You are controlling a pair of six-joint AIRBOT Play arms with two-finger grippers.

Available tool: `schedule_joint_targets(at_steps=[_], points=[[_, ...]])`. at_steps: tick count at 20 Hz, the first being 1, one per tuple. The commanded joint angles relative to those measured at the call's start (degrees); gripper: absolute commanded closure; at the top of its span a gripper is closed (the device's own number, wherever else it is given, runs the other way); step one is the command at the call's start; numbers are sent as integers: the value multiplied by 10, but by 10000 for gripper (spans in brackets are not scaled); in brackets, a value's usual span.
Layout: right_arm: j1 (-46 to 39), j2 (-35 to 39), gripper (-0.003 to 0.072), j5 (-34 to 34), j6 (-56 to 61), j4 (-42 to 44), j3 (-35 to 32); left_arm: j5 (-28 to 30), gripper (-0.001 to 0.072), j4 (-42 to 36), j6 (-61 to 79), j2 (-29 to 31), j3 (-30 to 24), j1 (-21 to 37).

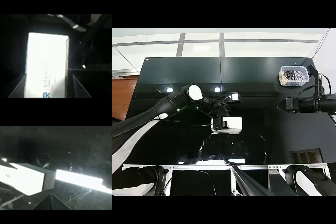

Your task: Fold the box and place the chain.

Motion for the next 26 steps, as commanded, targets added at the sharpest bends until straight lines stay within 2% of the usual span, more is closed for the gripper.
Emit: schedule_joint_targets(at_steps=[1,7,10,14,17,20,21,22,23,26], points=[[0,0,671,1,0,0,0,-10,-6,49,-40,-1,13,-17],[0,0,671,1,0,0,0,-10,-5,131,-178,-2,21,-46],[0,0,671,1,0,0,0,-10,-5,148,-225,-2,21,-51],[0,0,671,1,0,0,0,-3,-4,158,-255,-4,21,-61],[0,0,671,0,0,0,0,19,-3,194,-279,-17,21,-78],[0,0,671,1,0,0,0,35,38,229,-279,-24,21,-88],[0,0,671,1,0,0,0,22,228,237,-279,-24,27,-85],[0,0,671,1,0,0,0,1,467,254,-280,-23,39,-81],[0,0,671,1,0,0,0,-21,495,265,-290,-21,55,-71],[0,0,671,0,0,0,0,-89,495,287,-333,-11,123,-3]])
